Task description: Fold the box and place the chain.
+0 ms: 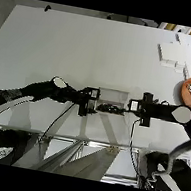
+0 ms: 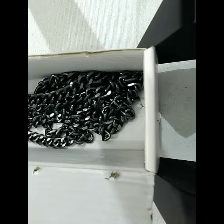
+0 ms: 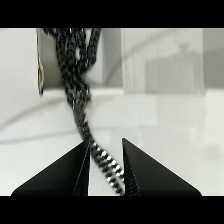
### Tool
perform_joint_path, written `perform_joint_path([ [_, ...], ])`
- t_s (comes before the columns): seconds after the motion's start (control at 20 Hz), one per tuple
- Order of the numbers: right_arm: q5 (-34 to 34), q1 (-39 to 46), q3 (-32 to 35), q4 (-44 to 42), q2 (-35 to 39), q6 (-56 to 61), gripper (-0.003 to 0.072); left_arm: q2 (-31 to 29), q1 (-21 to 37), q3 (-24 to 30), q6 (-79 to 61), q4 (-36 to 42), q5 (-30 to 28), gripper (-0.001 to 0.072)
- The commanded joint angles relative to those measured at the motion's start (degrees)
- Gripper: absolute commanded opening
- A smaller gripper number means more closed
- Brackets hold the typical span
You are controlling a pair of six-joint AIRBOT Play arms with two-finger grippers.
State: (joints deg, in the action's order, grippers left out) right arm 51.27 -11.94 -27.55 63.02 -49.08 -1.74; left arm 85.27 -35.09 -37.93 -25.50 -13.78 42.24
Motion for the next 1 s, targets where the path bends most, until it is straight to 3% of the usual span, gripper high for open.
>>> perform_joint_path([
  [0.0,1.6,3.08,0.02,2.38,-4.9,-3.37,0.0196,0.0,-0.02,0.0,0.0,0.0,-0.02,0.021],
  [0.45,-4.37,3.08,0.07,-1.31,-16.76,-7.72,0.0179,0.0,-0.02,0.0,0.0,0.0,-0.02,0.021],
  [0.55,-4.44,3.08,0.07,-4.28,-16.76,-9.51,0.0168,0.0,-0.02,0.0,0.0,0.0,-0.02,0.021],
  [0.65,-3.74,3.08,0.07,-4.33,-16.74,-9.05,0.0068,0.0,-0.02,0.0,-0.02,0.0,-0.02,0.021],
  [0.75,-1.49,3.08,0.07,-2.21,-15.98,-8.59,0.0019,0.0,-0.02,0.0,0.0,0.0,-0.02,0.021],
  [0.95,0.22,3.08,0.07,1.73,-8.92,-4.37,0.0021,0.0,-0.02,0.0,0.0,0.0,-0.02,0.021],
])
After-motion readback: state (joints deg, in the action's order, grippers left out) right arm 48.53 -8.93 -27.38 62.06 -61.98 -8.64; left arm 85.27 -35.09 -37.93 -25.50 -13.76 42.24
